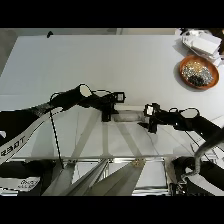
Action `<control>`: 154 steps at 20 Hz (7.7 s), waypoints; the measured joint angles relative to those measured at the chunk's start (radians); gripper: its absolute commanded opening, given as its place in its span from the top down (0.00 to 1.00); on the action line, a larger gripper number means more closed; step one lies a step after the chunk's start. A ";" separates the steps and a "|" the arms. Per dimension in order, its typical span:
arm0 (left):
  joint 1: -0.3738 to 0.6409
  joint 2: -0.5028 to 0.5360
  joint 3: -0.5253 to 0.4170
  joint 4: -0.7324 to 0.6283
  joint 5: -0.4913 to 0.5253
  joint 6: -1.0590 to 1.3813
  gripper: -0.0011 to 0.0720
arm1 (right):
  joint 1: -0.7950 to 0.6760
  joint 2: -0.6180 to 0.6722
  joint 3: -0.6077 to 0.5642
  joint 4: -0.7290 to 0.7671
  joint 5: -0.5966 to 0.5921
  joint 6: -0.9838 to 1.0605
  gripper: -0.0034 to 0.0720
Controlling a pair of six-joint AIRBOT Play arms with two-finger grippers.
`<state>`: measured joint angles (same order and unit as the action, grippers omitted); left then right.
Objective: Fold the box and place the chain.
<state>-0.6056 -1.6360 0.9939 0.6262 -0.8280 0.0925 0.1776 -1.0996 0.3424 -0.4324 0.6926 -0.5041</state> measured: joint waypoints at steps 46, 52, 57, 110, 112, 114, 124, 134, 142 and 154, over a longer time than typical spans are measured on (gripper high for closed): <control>0.000 0.003 -0.001 0.000 0.006 -0.007 0.34 | 0.001 -0.061 0.001 -0.017 -0.028 -0.032 0.43; 0.019 0.049 -0.001 0.052 -0.001 -0.033 0.34 | 0.001 -0.061 0.001 -0.017 -0.028 -0.031 0.43; 0.088 0.168 -0.001 0.219 -0.031 -0.170 0.26 | 0.001 -0.061 0.001 -0.015 -0.029 -0.027 0.43; 0.097 0.276 -0.110 0.276 -0.121 -0.140 0.43 | 0.001 -0.061 0.001 -0.016 -0.027 -0.029 0.43; 0.095 0.261 -0.121 0.263 -0.109 -0.104 0.40 | 0.001 -0.061 0.001 -0.016 -0.027 -0.029 0.43; 0.082 0.239 -0.127 0.253 -0.093 -0.068 0.36 | 0.001 -0.061 0.001 -0.016 -0.027 -0.029 0.43; 0.045 0.169 -0.134 0.242 0.051 -0.016 0.31 | 0.001 -0.061 0.001 -0.016 -0.027 -0.028 0.43; -0.003 0.161 -0.134 0.211 -0.009 0.016 0.64 | 0.002 -0.061 0.001 -0.016 -0.027 -0.029 0.43; -0.022 0.162 -0.134 0.149 0.026 0.022 0.78 | 0.001 -0.061 0.001 -0.016 -0.027 -0.028 0.43; -0.093 0.148 -0.134 0.084 0.151 0.044 0.54 | 0.001 -0.061 0.001 -0.015 -0.027 -0.028 0.43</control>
<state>-0.6991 -1.4876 0.8604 0.7105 -0.6765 0.1368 0.1787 -1.1603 0.3431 -0.4477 0.6655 -0.5320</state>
